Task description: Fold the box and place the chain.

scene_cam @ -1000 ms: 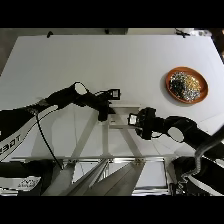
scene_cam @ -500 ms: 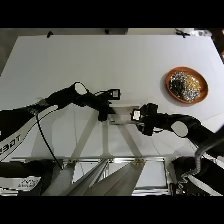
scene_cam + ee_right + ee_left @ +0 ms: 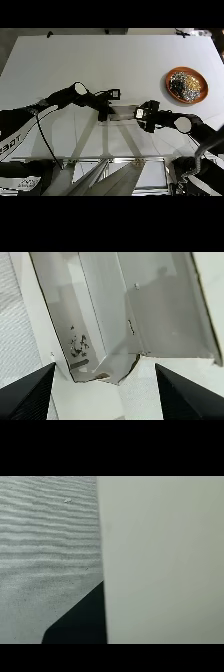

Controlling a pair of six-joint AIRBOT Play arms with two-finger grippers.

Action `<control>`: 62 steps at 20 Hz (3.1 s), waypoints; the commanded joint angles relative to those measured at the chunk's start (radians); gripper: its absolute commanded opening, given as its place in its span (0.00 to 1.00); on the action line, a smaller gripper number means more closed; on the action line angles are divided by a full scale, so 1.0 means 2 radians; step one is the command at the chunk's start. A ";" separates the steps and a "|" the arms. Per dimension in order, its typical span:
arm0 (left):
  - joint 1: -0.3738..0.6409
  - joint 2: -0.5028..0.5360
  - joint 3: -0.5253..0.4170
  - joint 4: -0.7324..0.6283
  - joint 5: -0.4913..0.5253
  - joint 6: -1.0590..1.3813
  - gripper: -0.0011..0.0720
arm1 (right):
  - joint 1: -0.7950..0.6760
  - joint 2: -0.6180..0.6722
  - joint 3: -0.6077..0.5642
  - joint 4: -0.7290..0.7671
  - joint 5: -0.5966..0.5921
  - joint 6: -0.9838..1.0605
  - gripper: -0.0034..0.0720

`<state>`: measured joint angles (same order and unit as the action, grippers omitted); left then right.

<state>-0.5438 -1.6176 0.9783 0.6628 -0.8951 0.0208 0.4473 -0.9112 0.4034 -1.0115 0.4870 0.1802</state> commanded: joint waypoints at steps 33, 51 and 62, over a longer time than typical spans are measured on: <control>0.000 0.000 0.000 0.000 0.000 0.000 0.03 | 0.063 0.053 -0.070 -0.002 -0.023 0.069 0.98; 0.000 0.000 0.000 0.000 0.000 0.000 0.03 | -0.019 0.026 -0.046 0.138 -0.012 -0.174 0.98; 0.000 0.000 0.000 0.000 0.000 0.000 0.03 | -0.067 -0.001 -0.029 0.147 0.056 -0.200 0.98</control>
<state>-0.5438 -1.6173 0.9783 0.6628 -0.8944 0.0212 0.3439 -0.9081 0.3386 -0.7284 0.5610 -0.2043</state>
